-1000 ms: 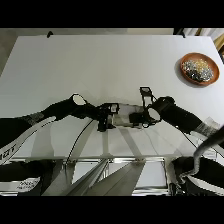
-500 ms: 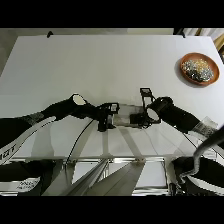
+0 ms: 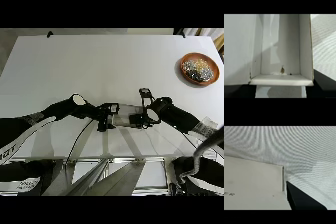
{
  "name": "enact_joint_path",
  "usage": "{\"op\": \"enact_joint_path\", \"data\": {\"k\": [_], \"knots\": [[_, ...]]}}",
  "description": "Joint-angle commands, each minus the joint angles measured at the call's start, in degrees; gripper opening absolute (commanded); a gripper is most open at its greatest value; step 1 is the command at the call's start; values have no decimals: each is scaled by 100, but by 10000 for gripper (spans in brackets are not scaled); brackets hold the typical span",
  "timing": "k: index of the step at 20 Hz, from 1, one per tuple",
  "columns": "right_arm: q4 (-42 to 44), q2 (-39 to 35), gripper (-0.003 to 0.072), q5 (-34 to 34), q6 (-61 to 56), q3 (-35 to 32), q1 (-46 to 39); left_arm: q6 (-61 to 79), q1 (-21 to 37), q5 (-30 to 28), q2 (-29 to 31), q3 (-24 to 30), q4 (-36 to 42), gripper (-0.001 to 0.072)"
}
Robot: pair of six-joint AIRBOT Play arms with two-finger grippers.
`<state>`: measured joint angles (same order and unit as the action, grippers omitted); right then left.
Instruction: Fold the box and place the chain.
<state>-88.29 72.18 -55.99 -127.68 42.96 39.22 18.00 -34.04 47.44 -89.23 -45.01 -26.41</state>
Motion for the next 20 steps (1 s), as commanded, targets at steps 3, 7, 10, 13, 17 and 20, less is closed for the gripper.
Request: {"op": "enact_joint_path", "data": {"k": [3, 7, 10, 13, 17, 20], "knots": [[4, 144, 259, 4, -136, 0, 59, -4, 0, -4, 2, 2, 2, 273], [0, 162, 40, -39, -131, 0, 94, -4, 0, -4, 2, 2, 2, 273], [0, 162, 15, -46, -131, 0, 105, -7, 0, -2, 2, 2, 2, 273], [2, 162, 16, -42, -122, -2, 107, -4, 0, -7, 2, 2, 2, 273], [2, 138, 20, 4, 105, 0, 107, -4, 0, -4, 2, 2, 2, 273], [-31, -166, 351, -7, 647, 0, 107, -4, 0, -4, 2, 2, 2, 273]]}}
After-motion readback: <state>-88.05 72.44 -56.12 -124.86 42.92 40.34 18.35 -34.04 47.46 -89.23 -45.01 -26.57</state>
